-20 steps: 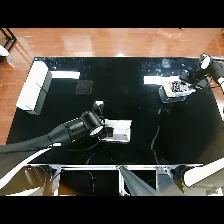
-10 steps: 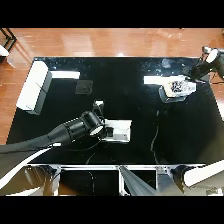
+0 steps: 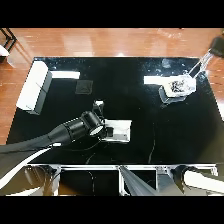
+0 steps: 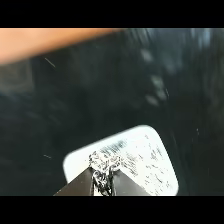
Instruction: Fold the box and place the chain.
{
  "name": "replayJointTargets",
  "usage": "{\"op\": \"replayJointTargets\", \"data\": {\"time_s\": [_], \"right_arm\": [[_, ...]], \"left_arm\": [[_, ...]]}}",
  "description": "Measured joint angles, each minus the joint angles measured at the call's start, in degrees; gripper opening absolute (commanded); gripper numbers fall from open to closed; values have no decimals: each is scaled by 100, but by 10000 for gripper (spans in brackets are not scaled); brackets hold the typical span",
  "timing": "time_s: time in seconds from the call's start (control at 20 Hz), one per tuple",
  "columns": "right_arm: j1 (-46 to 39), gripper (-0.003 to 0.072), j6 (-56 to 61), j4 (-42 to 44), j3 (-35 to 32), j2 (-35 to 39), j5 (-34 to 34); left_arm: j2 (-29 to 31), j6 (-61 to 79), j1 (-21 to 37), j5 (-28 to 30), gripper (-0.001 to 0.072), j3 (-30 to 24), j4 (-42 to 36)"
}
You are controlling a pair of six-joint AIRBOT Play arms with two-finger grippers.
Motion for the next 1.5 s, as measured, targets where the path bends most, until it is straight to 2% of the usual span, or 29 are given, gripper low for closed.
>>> {"op": "replayJointTargets", "data": {"time_s": [0.25, 0.45, 0.75, 1.05, 1.5], "right_arm": [[367, 17, -273, 350, 2, 1296, 264], [870, 17, -363, 319, -70, 2210, 621], [1788, 17, -400, 348, -857, 3289, 1303], [2776, 18, -402, 772, -1602, 3630, 1628], [3528, 18, -402, 1248, -1775, 3687, 1587]], "left_arm": [[0, 2, 0, -15, 24, 0, 0], [0, 7, 0, -24, 24, 0, -2], [0, 26, 0, -33, 24, 0, -2], [0, 44, 0, -39, 24, 0, 0], [0, 44, 0, -42, 24, 2, 0]]}}
